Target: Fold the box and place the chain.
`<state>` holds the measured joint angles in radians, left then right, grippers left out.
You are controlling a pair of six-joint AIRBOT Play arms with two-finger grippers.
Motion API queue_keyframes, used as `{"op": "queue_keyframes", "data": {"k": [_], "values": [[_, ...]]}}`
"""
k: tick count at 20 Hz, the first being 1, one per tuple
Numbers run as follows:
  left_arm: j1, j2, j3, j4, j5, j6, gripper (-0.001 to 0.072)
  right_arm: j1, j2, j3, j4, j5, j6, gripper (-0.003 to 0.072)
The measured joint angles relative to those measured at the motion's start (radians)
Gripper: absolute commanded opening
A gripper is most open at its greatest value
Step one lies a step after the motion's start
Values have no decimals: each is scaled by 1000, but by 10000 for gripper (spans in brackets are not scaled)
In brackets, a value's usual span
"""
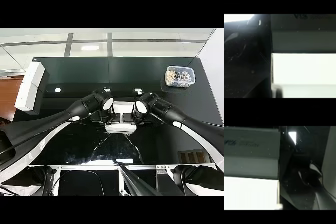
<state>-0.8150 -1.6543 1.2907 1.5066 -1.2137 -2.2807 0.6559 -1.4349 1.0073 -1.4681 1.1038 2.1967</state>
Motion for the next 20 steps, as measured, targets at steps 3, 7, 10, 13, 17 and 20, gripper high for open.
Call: {"op": "queue_keyframes", "data": {"k": [3,7,10,13,17,20], "values": [[0,0,0,0,0,0,24,0,0,0,-1,-3,2,262],[0,0,0,0,0,0,24,0,-5,0,-1,3,3,238],[0,0,0,0,0,0,24,0,-11,0,0,8,4,109],[0,0,0,0,1,-4,24,1,-13,1,6,4,13,14],[0,0,0,0,2,1,24,-1,-9,1,1,24,2,292],[0,0,0,2,2,0,24,-7,18,12,-5,28,-11,290]]}}
